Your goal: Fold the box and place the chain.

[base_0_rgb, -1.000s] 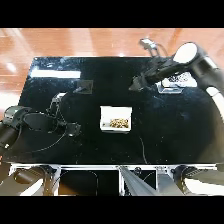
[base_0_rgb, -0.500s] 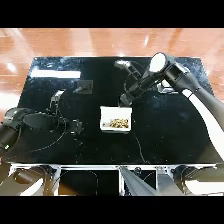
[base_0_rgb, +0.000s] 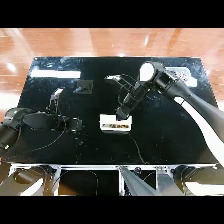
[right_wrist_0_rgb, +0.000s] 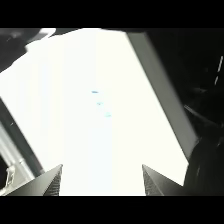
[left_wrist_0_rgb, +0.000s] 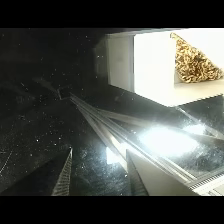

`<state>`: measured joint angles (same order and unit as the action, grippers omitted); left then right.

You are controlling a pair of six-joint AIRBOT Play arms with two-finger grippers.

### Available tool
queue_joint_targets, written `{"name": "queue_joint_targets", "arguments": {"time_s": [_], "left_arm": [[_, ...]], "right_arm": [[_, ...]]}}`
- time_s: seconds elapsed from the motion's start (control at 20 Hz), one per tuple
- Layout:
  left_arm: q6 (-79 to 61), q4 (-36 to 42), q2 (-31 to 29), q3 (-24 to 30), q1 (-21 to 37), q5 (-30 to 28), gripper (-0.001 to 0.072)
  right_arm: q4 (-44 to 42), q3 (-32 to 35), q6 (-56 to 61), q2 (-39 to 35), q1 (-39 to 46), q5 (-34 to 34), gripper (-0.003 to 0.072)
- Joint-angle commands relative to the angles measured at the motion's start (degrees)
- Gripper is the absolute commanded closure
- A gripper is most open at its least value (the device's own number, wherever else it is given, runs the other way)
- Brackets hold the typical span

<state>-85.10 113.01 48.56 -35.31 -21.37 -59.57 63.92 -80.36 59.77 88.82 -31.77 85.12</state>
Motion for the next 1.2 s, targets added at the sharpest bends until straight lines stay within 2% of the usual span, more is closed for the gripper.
{"name": "queue_joint_targets", "arguments": {"time_s": [0.0, 0.15, 0.2, 0.25, 0.4, 0.55, 0.8, 1.15], "left_arm": [[0.0, 0.0, 0.17, 0.04, 0.02, 0.09, 0.0266], [0.02, 0.0, 0.81, 0.04, 0.02, 0.09, 0.0266], [0.0, 0.0, 1.01, 0.07, 0.02, 0.09, 0.0266], [0.02, 0.02, 1.03, 0.11, 0.02, 0.07, 0.0266], [0.02, 0.0, 1.03, 0.15, 0.02, 0.13, 0.0266], [0.02, 0.0, 1.03, 0.15, 0.02, 0.17, 0.0266], [0.0, -0.02, 1.03, 0.2, 0.02, 0.31, 0.0266], [0.0, -0.02, 1.03, 0.68, 0.02, 1.81, 0.0266]], "right_arm": [[3.48, 0.07, -0.07, -1.84, -2.14, 1.25, 0.0088], [5.77, 0.22, -0.26, -2.12, -2.82, -0.74, 0.0088], [5.84, 0.28, -0.57, -2.12, -2.82, -1.75, 0.0124], [5.84, 0.39, -0.94, -2.12, -2.82, -2.05, 0.0194], [6.6, 0.74, -0.92, -2.12, -3.34, -2.01, 0.0194], [12.52, 0.79, -0.92, -2.12, -5.51, -1.55, 0.0194], [17.79, 0.79, -1.16, -2.12, -8.68, -2.49, 0.0195], [18.27, 0.79, -4.35, -2.12, -10.32, -4.0, 0.0196]]}}
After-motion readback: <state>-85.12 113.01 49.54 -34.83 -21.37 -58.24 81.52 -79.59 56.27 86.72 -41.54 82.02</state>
